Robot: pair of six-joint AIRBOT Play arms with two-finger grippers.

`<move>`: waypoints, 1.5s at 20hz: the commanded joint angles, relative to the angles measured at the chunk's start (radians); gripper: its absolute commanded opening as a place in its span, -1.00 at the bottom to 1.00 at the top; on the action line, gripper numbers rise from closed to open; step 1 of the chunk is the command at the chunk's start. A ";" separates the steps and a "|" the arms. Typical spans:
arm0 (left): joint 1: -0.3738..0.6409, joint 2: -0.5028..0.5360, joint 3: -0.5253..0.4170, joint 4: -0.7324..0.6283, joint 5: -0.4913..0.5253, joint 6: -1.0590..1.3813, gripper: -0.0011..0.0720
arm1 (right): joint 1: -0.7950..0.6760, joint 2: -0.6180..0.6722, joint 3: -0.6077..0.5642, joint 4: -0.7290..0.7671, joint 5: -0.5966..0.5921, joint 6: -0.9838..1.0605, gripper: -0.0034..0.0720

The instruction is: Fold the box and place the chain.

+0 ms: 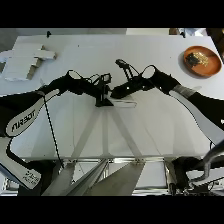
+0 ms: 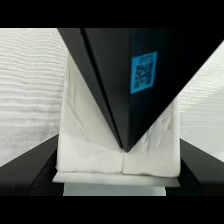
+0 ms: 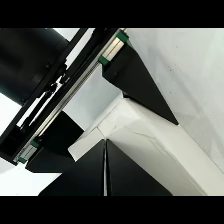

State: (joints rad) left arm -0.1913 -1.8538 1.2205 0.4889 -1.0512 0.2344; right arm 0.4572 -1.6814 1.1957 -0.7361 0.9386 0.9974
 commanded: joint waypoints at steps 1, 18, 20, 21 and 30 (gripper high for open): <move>0.000 0.000 0.001 -0.002 0.000 0.000 0.33 | 0.001 0.024 -0.005 0.017 -0.048 -0.004 -0.88; 0.000 0.000 0.001 -0.002 0.000 0.000 0.33 | -0.178 0.268 -0.126 0.149 0.044 -0.301 -0.89; 0.000 0.000 0.001 -0.002 0.000 0.000 0.33 | -0.201 0.267 -0.212 0.238 -0.031 -0.331 -0.89; 0.000 0.000 0.001 -0.002 0.000 0.000 0.33 | -0.201 0.266 -0.245 0.243 -0.079 -0.331 -0.89; 0.000 0.000 0.001 -0.002 0.000 0.000 0.33 | -0.123 0.143 -0.289 0.251 -0.116 -0.325 -0.89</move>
